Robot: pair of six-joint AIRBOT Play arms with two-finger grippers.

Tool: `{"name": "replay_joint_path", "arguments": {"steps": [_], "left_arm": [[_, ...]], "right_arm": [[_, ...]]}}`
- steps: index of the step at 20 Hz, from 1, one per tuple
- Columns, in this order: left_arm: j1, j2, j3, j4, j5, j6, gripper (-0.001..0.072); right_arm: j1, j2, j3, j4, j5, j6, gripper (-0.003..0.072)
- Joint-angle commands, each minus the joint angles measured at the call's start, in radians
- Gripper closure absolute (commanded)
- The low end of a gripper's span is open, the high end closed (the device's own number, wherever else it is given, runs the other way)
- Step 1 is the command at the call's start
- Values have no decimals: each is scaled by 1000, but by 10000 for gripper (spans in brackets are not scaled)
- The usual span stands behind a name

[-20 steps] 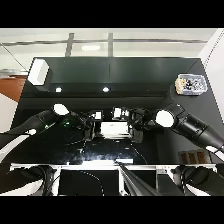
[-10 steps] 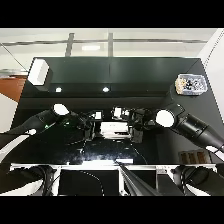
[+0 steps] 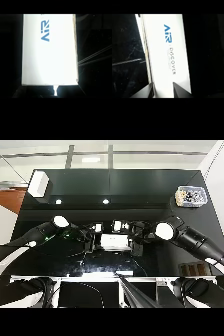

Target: Fold the box and place the chain.

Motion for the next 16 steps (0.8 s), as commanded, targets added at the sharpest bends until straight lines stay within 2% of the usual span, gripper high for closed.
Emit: {"name": "replay_joint_path", "arguments": {"steps": [1,4,5,16], "left_arm": [[0,-1,0,0,1,-1,312],[0,-1,0,0,1,-1,311],[0,-1,0,0,1,-1,312],[0,-1,0,0,2,-1,311]], "right_arm": [[0,-1,-3,-2,0,0,369],[0,-1,-3,-2,0,0,363],[0,-1,-3,-3,-3,0,272],[2,-41,-3,22,-19,0,273]]}}
